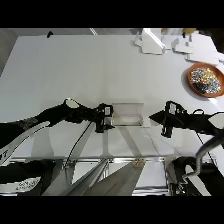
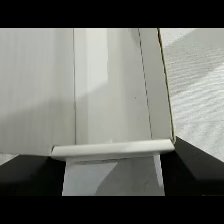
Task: Fold the box and place the chain.
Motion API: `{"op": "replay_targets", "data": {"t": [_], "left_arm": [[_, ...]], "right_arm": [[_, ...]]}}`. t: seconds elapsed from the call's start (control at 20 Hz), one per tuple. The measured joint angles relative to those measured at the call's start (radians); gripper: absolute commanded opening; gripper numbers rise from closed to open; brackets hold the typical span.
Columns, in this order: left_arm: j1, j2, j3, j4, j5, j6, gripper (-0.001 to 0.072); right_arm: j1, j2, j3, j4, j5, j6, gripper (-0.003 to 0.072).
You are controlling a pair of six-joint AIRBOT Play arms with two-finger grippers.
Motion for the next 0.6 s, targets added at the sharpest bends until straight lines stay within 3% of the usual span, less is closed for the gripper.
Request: {"op": "replay_targets", "data": {"t": [0.2, 0.45, 0.6], "left_arm": [[0.0, 0.0, 0.0, 0.0, -0.002, 0.0, 0.0254], [0.0, 0.0, 0.0, 0.0, -0.003, -0.001, 0.0254], [0.0, 0.0, 0.0, 0.0, -0.004, -0.001, 0.0254]], "right_arm": [[0.121, -0.058, 0.0, 0.149, -0.112, -0.006, 0.0019], [0.262, -0.245, 0.0, 0.393, -0.469, -0.041, 0.0019], [0.29, -0.351, 0.0, 0.464, -0.613, 0.002, 0.0019]]}}
